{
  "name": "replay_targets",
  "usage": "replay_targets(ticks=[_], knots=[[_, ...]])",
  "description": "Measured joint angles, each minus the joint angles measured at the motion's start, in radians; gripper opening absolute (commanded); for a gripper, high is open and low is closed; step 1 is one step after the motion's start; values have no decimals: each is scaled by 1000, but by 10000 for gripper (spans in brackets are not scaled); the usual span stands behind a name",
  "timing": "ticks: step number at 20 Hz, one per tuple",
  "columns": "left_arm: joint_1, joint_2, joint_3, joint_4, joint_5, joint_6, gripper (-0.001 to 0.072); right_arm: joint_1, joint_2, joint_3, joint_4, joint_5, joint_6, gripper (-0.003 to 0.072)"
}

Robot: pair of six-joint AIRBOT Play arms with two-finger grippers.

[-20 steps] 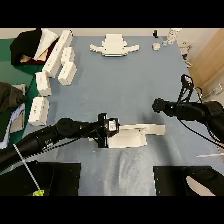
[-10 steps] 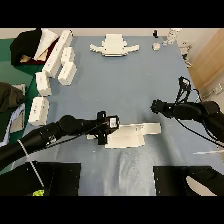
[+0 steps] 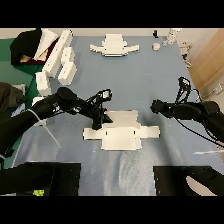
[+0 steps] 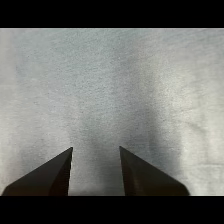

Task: Fold the box.

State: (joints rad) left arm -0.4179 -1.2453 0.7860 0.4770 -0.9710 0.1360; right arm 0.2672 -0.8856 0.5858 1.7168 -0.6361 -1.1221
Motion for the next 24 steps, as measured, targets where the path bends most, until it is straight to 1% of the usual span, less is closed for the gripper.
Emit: replay_targets(ticks=[2,4,7,9,16,21,24], knots=[[12,-42,38,-2,-58,-26,13,0,0,0,0,0,0,463],[18,-64,56,-1,-91,-40,12,0,0,0,0,0,0,463],[24,-75,62,-4,-113,-59,12,1,0,0,0,0,0,464],[19,-66,42,-7,-108,-68,11,1,0,0,0,0,0,464],[-71,36,-97,-9,54,-45,13,2,0,0,11,-4,0,464],[-114,59,-131,-11,100,-39,12,2,0,0,11,-5,0,464],[-132,94,-140,-8,133,-39,12,2,0,0,11,-8,0,463]])
